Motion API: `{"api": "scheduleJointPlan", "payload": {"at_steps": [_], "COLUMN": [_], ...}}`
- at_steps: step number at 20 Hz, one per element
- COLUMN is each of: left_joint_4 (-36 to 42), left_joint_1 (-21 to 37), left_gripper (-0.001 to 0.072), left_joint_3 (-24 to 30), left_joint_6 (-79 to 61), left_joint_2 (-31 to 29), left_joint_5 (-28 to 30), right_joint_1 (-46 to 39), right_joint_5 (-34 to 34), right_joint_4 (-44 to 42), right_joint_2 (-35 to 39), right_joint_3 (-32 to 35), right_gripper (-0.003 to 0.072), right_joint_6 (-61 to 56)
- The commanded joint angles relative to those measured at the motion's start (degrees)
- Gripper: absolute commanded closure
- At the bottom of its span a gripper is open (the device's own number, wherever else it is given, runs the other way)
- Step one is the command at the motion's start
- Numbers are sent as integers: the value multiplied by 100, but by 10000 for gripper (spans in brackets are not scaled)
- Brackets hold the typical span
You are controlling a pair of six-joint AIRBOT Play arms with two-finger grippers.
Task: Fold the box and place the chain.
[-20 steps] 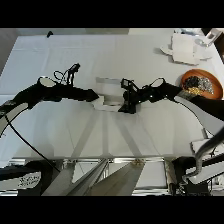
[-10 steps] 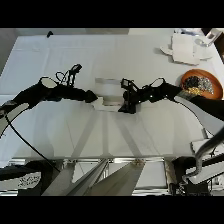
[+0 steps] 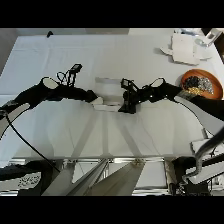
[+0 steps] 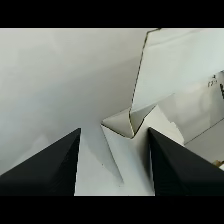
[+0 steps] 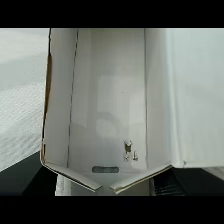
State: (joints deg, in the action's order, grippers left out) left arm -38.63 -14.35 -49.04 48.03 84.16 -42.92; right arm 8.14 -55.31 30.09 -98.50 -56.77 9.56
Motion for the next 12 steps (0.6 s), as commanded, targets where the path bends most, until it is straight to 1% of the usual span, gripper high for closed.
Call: {"api": "scheduleJointPlan", "payload": {"at_steps": [1,4,7,8,9,10,12], "left_joint_4": [44,35,-22,-133,-297,-483,-732], "left_joint_1": [-83,-81,-81,-81,-81,-83,-83], "left_gripper": [257,257,260,307,369,391,390], "left_joint_3": [-9,-15,-15,-17,-28,-63,-188], "left_joint_6": [37,260,483,496,520,675,1108], "left_joint_2": [-24,-68,-109,-120,-125,-125,-122], "left_joint_5": [-205,-514,-584,-590,-636,-719,-896], "right_joint_1": [7,7,7,7,7,7,7], "right_joint_5": [-2,-2,-2,-2,-2,-2,-2], "right_joint_4": [0,0,0,0,0,0,0], "right_joint_2": [4,4,4,4,4,4,4], "right_joint_3": [0,0,0,0,0,0,0], "right_gripper": [159,159,159,159,159,159,159], "right_joint_6": [-2,-2,-2,-2,-2,-2,-2]}}
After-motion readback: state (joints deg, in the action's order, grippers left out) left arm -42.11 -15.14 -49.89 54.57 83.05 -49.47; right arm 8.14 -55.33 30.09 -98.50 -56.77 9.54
